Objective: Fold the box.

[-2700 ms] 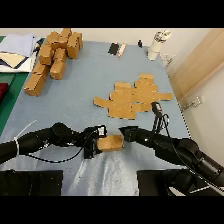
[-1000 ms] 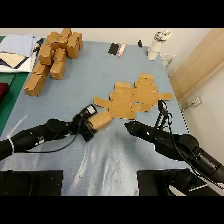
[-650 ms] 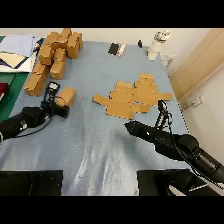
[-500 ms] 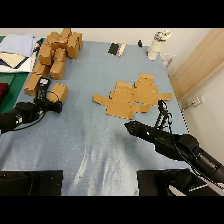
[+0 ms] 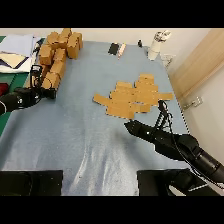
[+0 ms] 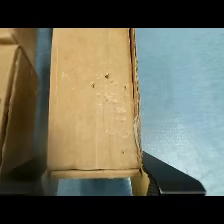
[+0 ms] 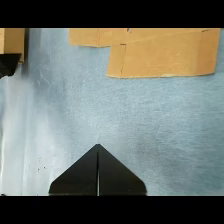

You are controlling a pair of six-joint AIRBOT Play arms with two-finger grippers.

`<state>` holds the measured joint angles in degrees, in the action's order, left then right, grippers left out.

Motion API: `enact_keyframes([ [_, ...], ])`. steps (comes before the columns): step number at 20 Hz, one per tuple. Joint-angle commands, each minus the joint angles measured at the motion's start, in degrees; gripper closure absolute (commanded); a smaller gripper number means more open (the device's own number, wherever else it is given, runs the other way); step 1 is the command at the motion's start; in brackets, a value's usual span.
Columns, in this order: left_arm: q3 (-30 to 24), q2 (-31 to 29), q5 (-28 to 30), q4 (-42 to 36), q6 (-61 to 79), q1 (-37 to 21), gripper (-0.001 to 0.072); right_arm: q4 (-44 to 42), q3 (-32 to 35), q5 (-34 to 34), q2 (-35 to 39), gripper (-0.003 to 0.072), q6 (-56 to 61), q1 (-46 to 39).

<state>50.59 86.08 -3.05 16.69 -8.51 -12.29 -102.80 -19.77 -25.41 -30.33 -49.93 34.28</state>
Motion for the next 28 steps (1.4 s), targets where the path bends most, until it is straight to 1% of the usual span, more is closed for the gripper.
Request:
enact_keyframes([
  [1, 3.23, 2.51, 1.62, 0.26, 0.39, -0.59, 0.0053, -0.02, -0.04, 0.09, -0.02, 0.0685, 0.66, -0.02],
  [2, 3.28, 2.62, 0.13, 0.28, 0.39, -0.83, 0.0006, -0.04, -0.04, 0.07, 0.00, 0.0685, 0.68, 0.00],
  [7, 3.15, 1.99, -4.92, 0.28, -0.09, -2.60, 0.0005, -0.04, -0.04, 0.07, 0.04, 0.0685, 1.09, 0.00],
  [10, 2.27, -1.62, -10.80, 1.33, -1.27, -5.25, 0.0006, -0.04, -0.04, 0.07, 0.02, 0.0684, 1.09, 0.00],
  [12, 1.07, -4.57, -15.82, 11.08, -8.92, -7.48, 0.0006, -0.04, -0.04, 0.04, 0.02, 0.0684, 1.09, 0.00],
  [14, 0.76, -6.78, -25.03, 28.30, -23.82, -10.16, 0.0005, -0.04, -0.04, -0.11, 0.02, 0.0683, 1.09, 0.00],
  [15, 0.76, -7.43, -29.33, 34.97, -29.94, -11.17, 0.0006, -0.04, -0.04, -0.28, 0.02, 0.0682, 1.07, 0.00],
  [16, 0.76, -7.98, -33.66, 39.58, -34.34, -12.09, 0.0006, -0.04, -0.04, -0.57, 0.02, 0.0682, 1.07, 0.00],
  [17, 0.79, -8.46, -37.66, 41.79, -36.09, -12.74, 0.0006, -0.04, -0.04, -0.94, -0.02, 0.0682, 1.07, 0.00],
  [18, 0.79, -9.16, -42.40, 41.97, -36.17, -13.25, 0.0006, -0.04, -0.04, -1.57, -0.09, 0.0682, 1.03, 0.00],
  [19, 0.79, -9.90, -46.75, 41.42, -36.65, -13.27, 0.0066, -0.04, -0.04, -2.56, -0.20, 0.0682, 1.05, 0.00],
  [20, 0.79, -10.73, -51.32, 40.11, -37.53, -12.79, 0.0404, -0.04, -0.04, -3.56, -0.55, 0.0682, 1.03, 0.00],
  [21, 0.79, -11.61, -55.12, 37.83, -36.46, -11.56, 0.0695, 0.00, -0.24, -4.94, -1.31, 0.0683, 0.90, -0.02],
  [23, 0.76, -13.75, -60.00, 33.42, -36.54, -6.88, 0.0700, 0.24, -1.77, -7.78, -4.61, 0.0683, -2.19, -0.02],
  [25, 0.79, -16.57, -61.64, 34.03, -41.88, 1.79, 0.0701, 0.59, -5.88, -11.93, -10.38, 0.0684, -7.28, -0.04],
  [28, 0.76, -18.86, -61.11, 35.23, -50.45, 16.09, 0.0701, 3.82, -17.46, -21.20, -22.93, 0.0684, -11.76, -1.84],
])
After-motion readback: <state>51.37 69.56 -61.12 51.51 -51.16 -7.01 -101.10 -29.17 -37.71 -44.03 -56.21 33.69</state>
